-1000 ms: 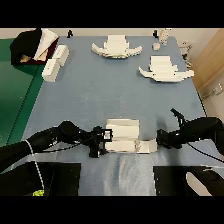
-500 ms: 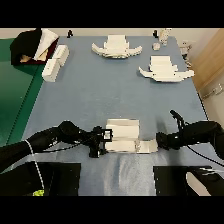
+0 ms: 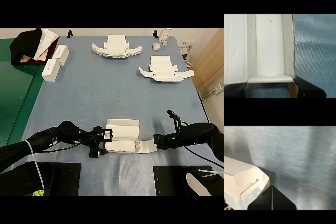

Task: Fold the box.

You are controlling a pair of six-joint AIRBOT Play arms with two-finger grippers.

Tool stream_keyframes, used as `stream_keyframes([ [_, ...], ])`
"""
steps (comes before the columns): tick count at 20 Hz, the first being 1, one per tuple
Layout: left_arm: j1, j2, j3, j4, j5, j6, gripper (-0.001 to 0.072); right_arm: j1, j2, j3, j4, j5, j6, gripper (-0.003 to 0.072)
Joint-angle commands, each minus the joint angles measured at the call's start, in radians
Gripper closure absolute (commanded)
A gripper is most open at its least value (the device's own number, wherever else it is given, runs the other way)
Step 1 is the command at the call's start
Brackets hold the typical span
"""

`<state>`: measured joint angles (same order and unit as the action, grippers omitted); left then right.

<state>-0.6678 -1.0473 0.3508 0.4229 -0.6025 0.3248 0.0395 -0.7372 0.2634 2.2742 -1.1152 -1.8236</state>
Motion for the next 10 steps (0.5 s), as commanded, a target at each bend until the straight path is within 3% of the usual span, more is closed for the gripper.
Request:
stream_keyframes([
  [1, 0.0, 0.0, 0.0, 0.0, 0.0, 0.0, 0.0256, 0.099, 0.001, 0.0, 0.014, 0.073, -0.006, 0.0688],
  [8, 0.0, 0.0, 0.0, 0.0, 0.0, 0.0, 0.0256, 0.214, 0.04, 0.07, 0.034, 0.079, 0.107, 0.0682],
  [9, 0.0, 0.0, 0.0, 0.0, 0.0, 0.0, 0.0257, 0.225, 0.045, 0.084, 0.034, 0.079, 0.124, 0.0565],
  [10, 0.0, 0.0, 0.0, 0.0, 0.0, 0.0, 0.0256, 0.23, 0.044, 0.096, 0.034, 0.08, 0.156, 0.0364],
])
